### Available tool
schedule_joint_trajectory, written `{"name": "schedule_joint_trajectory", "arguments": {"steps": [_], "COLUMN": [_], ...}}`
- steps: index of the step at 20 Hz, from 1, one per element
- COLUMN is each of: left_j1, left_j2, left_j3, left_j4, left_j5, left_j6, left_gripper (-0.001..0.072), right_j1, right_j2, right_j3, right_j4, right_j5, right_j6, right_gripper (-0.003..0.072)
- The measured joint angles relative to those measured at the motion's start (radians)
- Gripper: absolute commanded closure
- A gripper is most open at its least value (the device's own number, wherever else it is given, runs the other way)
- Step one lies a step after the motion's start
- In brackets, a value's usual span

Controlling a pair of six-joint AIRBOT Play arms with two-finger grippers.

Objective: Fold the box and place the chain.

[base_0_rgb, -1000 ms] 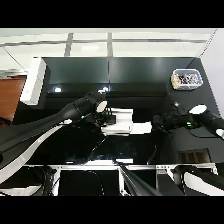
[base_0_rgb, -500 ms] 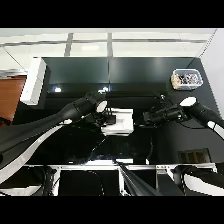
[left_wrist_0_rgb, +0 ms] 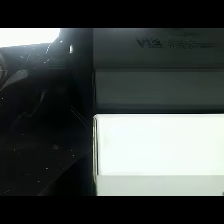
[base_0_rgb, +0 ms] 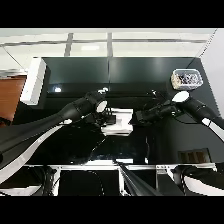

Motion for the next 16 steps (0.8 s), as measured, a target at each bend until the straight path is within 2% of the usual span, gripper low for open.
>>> {"name": "schedule_joint_trajectory", "arguments": {"steps": [15,16], "left_j1": [0.0,0.0], "left_j2": [0.0,0.0], "left_j3": [0.0,0.0], "left_j4": [0.0,0.0], "left_j5": [0.002,0.002], "left_j6": [0.0,0.0], "left_gripper": [0.0679,0.0679], "right_j1": [0.339,0.362], "right_j2": [-0.019,-0.025], "right_j3": [0.162,0.173], "right_j4": [-0.589,-0.63], "right_j5": [-0.181,-0.181], "right_j6": [0.687,0.735], "right_gripper": [0.0327,0.0385]}}
